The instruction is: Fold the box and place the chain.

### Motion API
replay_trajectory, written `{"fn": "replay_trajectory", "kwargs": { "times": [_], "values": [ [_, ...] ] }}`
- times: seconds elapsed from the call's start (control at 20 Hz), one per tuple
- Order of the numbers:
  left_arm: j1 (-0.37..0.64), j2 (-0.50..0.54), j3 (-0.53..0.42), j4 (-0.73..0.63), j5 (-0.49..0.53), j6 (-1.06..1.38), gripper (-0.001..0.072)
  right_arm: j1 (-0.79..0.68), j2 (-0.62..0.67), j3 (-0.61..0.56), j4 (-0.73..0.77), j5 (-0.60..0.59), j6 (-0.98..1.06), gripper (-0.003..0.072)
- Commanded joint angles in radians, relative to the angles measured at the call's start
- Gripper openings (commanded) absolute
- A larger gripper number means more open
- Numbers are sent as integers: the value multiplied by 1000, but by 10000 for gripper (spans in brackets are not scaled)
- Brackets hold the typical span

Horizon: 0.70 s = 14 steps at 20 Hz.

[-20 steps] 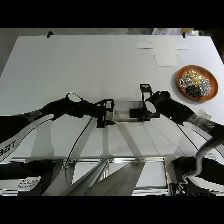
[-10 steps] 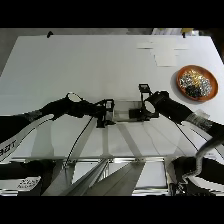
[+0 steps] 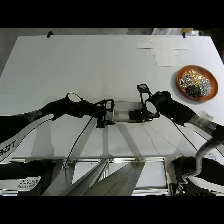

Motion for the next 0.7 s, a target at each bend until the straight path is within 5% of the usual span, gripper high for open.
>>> {"fn": "replay_trajectory", "kwargs": {
  "times": [0.0,0.25,0.5,0.65],
  "values": [
    [1,1,0,0,0,-1,253,0,69,1,-23,54,-83,313],
    [1,1,0,0,0,-1,253,-13,240,15,-33,101,-228,345],
    [1,1,0,0,0,-1,253,-209,301,212,-39,179,-440,334],
    [1,1,0,0,0,-1,253,-436,276,308,-90,151,-589,176]
  ]
}}
